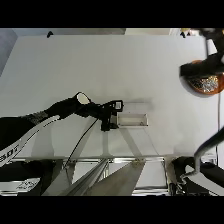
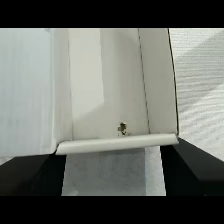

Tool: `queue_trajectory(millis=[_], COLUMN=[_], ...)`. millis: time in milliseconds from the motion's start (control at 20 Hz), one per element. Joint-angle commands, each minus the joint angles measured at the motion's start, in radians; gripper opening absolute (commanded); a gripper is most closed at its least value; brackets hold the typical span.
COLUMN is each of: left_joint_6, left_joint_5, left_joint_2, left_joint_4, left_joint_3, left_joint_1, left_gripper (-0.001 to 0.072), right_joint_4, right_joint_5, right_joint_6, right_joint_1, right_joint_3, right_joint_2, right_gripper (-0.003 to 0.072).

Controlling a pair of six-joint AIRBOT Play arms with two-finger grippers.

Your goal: Fold the box and place the chain.

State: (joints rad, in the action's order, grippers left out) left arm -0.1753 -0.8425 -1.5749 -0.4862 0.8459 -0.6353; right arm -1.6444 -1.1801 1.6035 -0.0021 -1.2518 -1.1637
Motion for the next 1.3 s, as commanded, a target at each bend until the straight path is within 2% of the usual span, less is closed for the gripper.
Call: queue_trajectory(millis=[0, 300, 650, 1000, 1250], left_joint_6=[0.000, 0.000, 0.000, 0.000, 0.000], left_joint_5=[0.000, 0.000, 0.000, 0.000, 0.000], left_joint_2=[0.001, 0.001, 0.001, 0.001, 0.001], left_joint_4=[0.000, 0.000, 0.000, 0.000, 0.000], left_joint_3=[0.000, 0.000, 0.000, 0.000, 0.000], left_joint_1=[0.000, 0.000, 0.000, 0.000, 0.000], left_gripper=[0.0212, 0.0212, 0.0212, 0.0212, 0.0212], right_joint_4=[0.002, 0.000, -0.037, -0.022, 0.071], right_joint_5=[0.092, 0.178, 0.180, 0.198, 0.243], right_joint_6=[-0.062, -0.072, 0.023, 0.062, 0.003], right_joint_1=[-0.225, -0.299, -0.299, -0.374, -0.385], right_joint_3=[-0.098, -0.174, -0.221, -0.221, -0.221], right_joint_2=[-0.141, -0.366, -0.576, -0.611, -0.611], right_gripper=[0.0240, 0.0219, 0.0219, 0.0223, 0.0222])
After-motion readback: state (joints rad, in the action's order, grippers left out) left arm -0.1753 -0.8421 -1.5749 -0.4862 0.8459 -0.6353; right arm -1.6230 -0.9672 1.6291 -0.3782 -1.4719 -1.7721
